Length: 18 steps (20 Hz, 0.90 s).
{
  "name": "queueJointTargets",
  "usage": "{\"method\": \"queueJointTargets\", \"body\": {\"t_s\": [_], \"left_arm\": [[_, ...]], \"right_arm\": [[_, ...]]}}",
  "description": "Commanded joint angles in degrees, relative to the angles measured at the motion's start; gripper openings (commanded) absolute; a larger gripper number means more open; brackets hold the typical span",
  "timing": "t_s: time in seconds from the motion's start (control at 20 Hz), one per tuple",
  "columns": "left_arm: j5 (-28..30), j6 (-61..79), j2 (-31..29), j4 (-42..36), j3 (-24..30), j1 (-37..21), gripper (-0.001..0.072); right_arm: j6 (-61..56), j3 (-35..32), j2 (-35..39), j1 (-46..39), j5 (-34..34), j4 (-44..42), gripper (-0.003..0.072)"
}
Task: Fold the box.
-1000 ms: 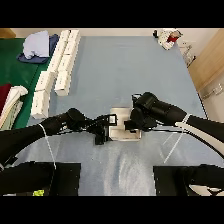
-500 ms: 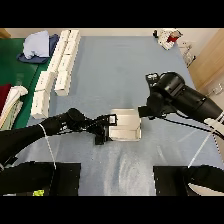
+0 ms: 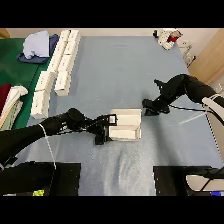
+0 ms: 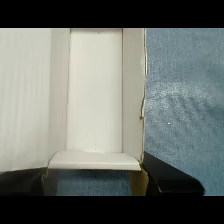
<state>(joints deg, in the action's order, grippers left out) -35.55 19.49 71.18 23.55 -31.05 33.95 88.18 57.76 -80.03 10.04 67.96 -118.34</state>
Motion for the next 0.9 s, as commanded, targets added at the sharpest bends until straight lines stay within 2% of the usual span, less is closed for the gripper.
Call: {"method": "queueJointTargets", "body": {"t_s": [0.0, 0.1, 0.2, 0.4, 0.55, 0.85], "left_arm": [[0.02, 0.00, 0.00, 0.02, -0.04, 0.00, 0.0459], [0.02, 0.00, 0.00, 0.02, -0.02, -0.02, 0.0459], [0.00, 0.00, 0.00, 0.02, -0.02, 0.00, 0.0459], [0.00, 0.00, 0.00, 0.02, -0.04, 0.00, 0.0459], [0.00, 0.00, 0.00, 0.02, -0.04, -0.02, 0.0459], [0.00, 0.00, 0.00, 0.02, -0.02, 0.00, 0.0459]], "right_arm": [[21.62, 1.66, -8.00, -5.09, 3.58, -27.78, 0.0001], [28.17, 2.84, -10.93, -4.26, 10.60, -31.26, 0.0002], [31.85, 2.80, -11.43, -3.10, 14.88, -31.56, 0.0002], [36.13, 1.92, -10.16, 0.35, 19.39, -31.19, 0.0002], [41.09, -2.34, -6.40, 4.11, 17.40, -30.84, 0.0002], [51.84, -11.56, 4.22, 9.38, 3.17, -28.39, 0.0003]]}}
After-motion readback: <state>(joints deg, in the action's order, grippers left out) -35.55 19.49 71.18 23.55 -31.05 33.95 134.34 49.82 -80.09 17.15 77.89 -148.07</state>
